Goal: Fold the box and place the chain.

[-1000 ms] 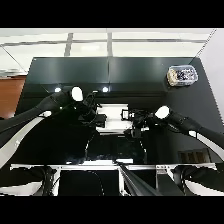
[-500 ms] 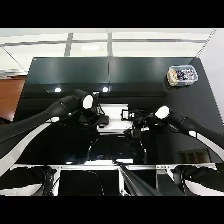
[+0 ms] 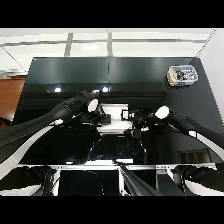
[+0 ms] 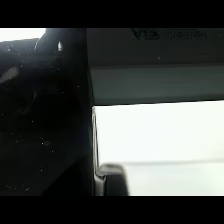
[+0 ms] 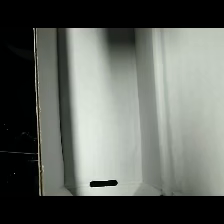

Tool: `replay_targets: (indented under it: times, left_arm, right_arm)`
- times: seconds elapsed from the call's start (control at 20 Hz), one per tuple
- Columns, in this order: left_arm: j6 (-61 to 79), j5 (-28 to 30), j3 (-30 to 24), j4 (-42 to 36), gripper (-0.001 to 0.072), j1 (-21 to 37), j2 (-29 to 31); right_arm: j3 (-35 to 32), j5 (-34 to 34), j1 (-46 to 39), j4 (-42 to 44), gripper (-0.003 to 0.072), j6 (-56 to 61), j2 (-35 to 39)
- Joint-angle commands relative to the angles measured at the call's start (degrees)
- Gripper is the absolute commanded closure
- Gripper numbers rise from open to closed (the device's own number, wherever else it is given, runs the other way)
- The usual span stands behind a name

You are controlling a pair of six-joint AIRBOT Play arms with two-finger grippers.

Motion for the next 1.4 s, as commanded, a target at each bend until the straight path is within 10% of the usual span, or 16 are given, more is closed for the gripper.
replay_targets:
  times: [0.0,0.1,0.2,0.3,0.4,0.6,0.7,0.75,1.15,1.25,1.35]
  left_arm:
    - [-0.68,0.04,0.07,-0.68,0.0654,-0.13,-0.02]
    - [-0.72,-0.07,0.07,-0.85,0.0174,-0.13,-0.02]
    - [-0.96,-0.28,0.04,-0.52,0.017,-0.13,-0.04]
    - [-2.19,0.17,0.04,-0.39,0.0179,-0.13,-0.09]
    - [-2.14,0.57,0.04,-0.37,0.049,-0.13,-0.09]
    - [-1.77,0.52,0.04,-0.42,0.0684,-0.13,-0.09]
    - [-1.51,0.31,0.04,-0.39,0.0684,-0.13,-0.09]
    - [-0.96,0.17,0.04,-0.42,0.0684,-0.13,-0.09]
    - [-0.24,-0.11,0.55,0.31,0.0684,-0.13,-0.07]
    - [-0.24,-0.11,0.55,0.26,0.0683,-0.13,-0.07]
    - [-0.24,-0.04,0.55,0.26,0.0683,-0.13,-0.07]
  right_arm:
    - [0.02,0.02,0.02,0.0,0.0456,0.0,0.0]
    - [0.02,0.02,0.02,0.0,0.0456,0.0,0.0]
    - [0.0,0.02,0.02,0.0,0.0456,0.0,0.0]
    - [0.0,0.0,0.02,0.0,0.0456,0.0,0.0]
    - [0.0,0.02,0.02,0.0,0.0456,0.0,0.0]
    - [0.0,0.02,0.02,0.02,0.0433,0.02,0.0]
    - [0.02,-0.02,0.02,0.13,-0.0017,0.44,0.11]
    - [0.02,0.2,0.0,-0.04,-0.0032,0.44,0.52]
    - [0.02,5.03,-0.57,-11.93,-0.0028,7.04,8.74]
    - [0.02,4.9,-0.57,-9.84,0.0293,6.82,8.74]
    - [0.0,4.9,-0.55,-8.35,0.0446,6.84,8.74]
